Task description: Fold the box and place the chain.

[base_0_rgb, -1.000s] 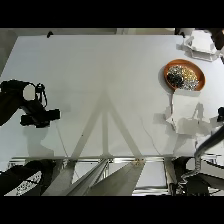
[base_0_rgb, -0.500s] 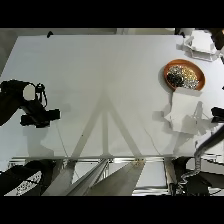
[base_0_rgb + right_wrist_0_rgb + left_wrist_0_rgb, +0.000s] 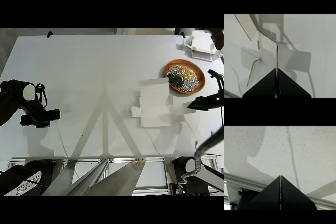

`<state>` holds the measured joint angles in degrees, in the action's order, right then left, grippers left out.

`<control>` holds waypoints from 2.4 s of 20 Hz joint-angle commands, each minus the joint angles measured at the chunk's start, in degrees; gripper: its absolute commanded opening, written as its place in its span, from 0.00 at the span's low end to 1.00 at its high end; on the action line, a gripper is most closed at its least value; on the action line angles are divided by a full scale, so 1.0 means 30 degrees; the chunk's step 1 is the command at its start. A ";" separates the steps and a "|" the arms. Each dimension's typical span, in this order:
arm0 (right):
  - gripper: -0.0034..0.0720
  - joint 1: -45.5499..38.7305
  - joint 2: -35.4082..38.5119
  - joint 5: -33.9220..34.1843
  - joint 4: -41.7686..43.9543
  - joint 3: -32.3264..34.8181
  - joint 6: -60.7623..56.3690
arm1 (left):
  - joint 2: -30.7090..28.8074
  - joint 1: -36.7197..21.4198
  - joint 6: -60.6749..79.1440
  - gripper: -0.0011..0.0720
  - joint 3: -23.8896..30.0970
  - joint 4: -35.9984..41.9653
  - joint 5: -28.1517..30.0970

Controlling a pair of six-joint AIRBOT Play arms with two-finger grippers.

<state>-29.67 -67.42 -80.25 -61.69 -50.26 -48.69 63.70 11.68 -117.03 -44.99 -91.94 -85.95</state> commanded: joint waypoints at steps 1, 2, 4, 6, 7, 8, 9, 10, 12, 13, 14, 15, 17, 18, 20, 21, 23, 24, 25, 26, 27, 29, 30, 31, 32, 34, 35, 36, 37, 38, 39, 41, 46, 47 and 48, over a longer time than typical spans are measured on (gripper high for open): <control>0.06 0.1756 0.3228 0.1100 0.2943 0.2820 0.0903 | -0.0015 -0.0015 0.0007 0.03 0.0007 -0.0007 0.0000; 0.06 0.2295 0.4124 0.1384 0.3410 0.3767 0.0903 | -0.0015 -0.0015 0.0007 0.03 0.0007 0.0000 0.0007; 0.06 0.3563 0.5960 0.1887 0.4925 0.5814 0.0976 | -0.0015 -0.0015 0.0007 0.03 0.0007 -0.0007 0.0000; 0.06 0.5085 0.7694 0.2798 0.5676 0.7621 0.0918 | -0.0015 -0.0015 0.0007 0.03 0.0007 0.0000 0.0000; 0.06 0.5880 0.8437 0.3483 0.5719 0.8393 0.0678 | -0.0015 -0.0015 0.0000 0.03 0.0007 0.0000 0.0000; 0.06 0.6557 0.9049 0.4248 0.5705 0.9005 0.0197 | -0.0015 -0.0015 0.0000 0.03 0.0007 0.0000 0.0000; 0.06 0.7191 0.9632 0.5180 0.5705 0.9566 -0.0335 | -0.0015 -0.0015 0.0000 0.03 0.0007 0.0000 0.0007; 0.06 0.7708 1.0032 0.5923 0.5683 0.9930 -0.0765 | -0.0007 -0.0015 0.0000 0.03 0.0007 0.0000 0.0007; 0.06 0.8641 1.0287 0.6943 0.5566 1.0207 -0.1370 | -0.0015 -0.0015 0.0007 0.03 0.0007 -0.0007 0.0007; 0.06 0.9085 1.0280 0.7468 0.5574 1.0295 -0.1523 | -0.0015 -0.0015 0.0007 0.03 0.0007 0.0000 0.0000; 0.06 0.9486 1.0280 0.8204 0.5559 1.0418 -0.1851 | -0.0007 -0.0015 0.0000 0.03 0.0007 0.0000 0.0051; 0.06 0.9945 1.0280 0.9063 0.5566 1.0601 -0.2295 | -0.0007 -0.0015 -0.0015 0.03 0.0007 -0.0007 0.0481; 0.06 1.0819 1.0280 1.0557 0.5537 1.1038 -0.3213 | -0.0007 -0.0015 -0.0007 0.03 0.0007 -0.0007 0.2069; 0.06 1.1191 1.0280 1.0928 0.5457 1.1183 -0.3359 | -0.0007 -0.0015 0.0000 0.03 0.0007 0.0000 0.2426; 0.06 1.1788 1.0244 1.1118 0.5027 1.1256 -0.3359 | -0.0007 -0.0015 0.0000 0.03 0.0007 0.0000 0.2543; 0.06 1.1956 1.0244 1.1103 0.4750 1.1264 -0.3359 | 0.0007 -0.0015 0.0204 0.03 0.0007 -0.0189 0.3286; 0.06 1.2014 1.0244 1.1067 0.4539 1.1264 -0.3526 | 0.0015 -0.0036 0.0896 0.03 0.0007 -0.0925 0.4896; 0.06 1.2014 1.0244 1.1089 0.4488 1.1264 -0.3643 | 0.0015 -0.0036 0.1020 0.03 0.0015 -0.1246 0.5180; 0.06 1.2014 1.0244 1.1081 0.4495 1.1264 -0.3650 | 0.0015 -0.0036 0.1129 0.03 0.0007 -0.1464 0.5537; 0.06 1.2014 1.0244 1.1081 0.4495 1.1264 -0.3650 | 0.0015 -0.0066 0.1384 0.03 0.0007 -0.1690 0.6324; 0.06 1.2014 1.0244 1.1081 0.4488 1.1264 -0.3643 | 0.0015 -0.0080 0.1778 0.03 0.0007 -0.2171 0.7504; 0.06 1.2014 1.0244 1.1067 0.4488 1.1264 -0.3636 | 0.0022 -0.0080 0.2565 0.03 0.0007 -0.2922 0.9362; 0.06 1.2014 1.0244 1.1067 0.4488 1.1264 -0.3636 | 0.0036 -0.0080 0.3104 0.06 0.0007 -0.3126 0.9930; 0.06 1.2014 1.0244 1.1074 0.4488 1.1264 -0.3628 | 0.0051 -0.0080 0.3446 0.20 0.0007 -0.3075 1.0367; 0.06 1.2014 1.0244 1.1081 0.4481 1.1264 -0.3628 | 0.0051 -0.0066 0.3519 0.33 0.0007 -0.2856 1.0535; 0.06 1.2014 1.0244 1.1052 0.4488 1.1264 -0.3628 | 0.0058 -0.0066 0.5129 0.62 0.0007 -0.1297 1.1089; 0.06 1.2014 1.0244 1.1052 0.4488 1.1264 -0.3636 | 0.0117 -0.0102 0.7665 0.63 0.0007 0.0685 1.1329; 0.06 1.2014 1.0244 1.1052 0.4488 1.1264 -0.3636 | 0.0277 -0.0168 1.0724 0.62 0.0000 0.3242 1.1205; 0.06 1.2014 1.0244 1.1060 0.4488 1.1264 -0.3636 | 0.0546 -0.0328 1.4549 0.62 0.0000 0.6900 1.0768; 0.06 1.2014 1.0244 1.1052 0.4488 1.1264 -0.3628 | 0.0874 -0.0532 1.8083 0.61 0.0000 1.0331 1.0091; 0.06 1.2014 1.0244 1.1052 0.4488 1.1264 -0.3628 | 0.1297 -0.0736 2.1770 0.61 0.0007 1.3952 0.9114; 0.06 1.2014 1.0244 1.1060 0.4488 1.1264 -0.3628 | 0.2186 -0.0809 2.6731 0.61 0.0007 1.8724 0.7584; 0.06 1.2014 1.0244 1.1060 0.4488 1.1264 -0.3628 | 0.4153 -0.0656 2.9485 0.75 0.0007 1.9132 0.7723; 0.06 1.2014 1.0244 1.1052 0.4488 1.1264 -0.3628 | 0.4452 -0.0648 2.9602 0.78 0.0000 1.9212 0.7730; 0.06 1.2014 1.0244 1.1045 0.4488 1.1264 -0.3628 | 0.4612 -0.0648 2.9922 0.81 0.0007 1.9402 0.7796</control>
<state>6.31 -36.73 -47.07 -48.25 -16.49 -59.57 75.09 9.76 -34.09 -44.99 -37.93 -61.87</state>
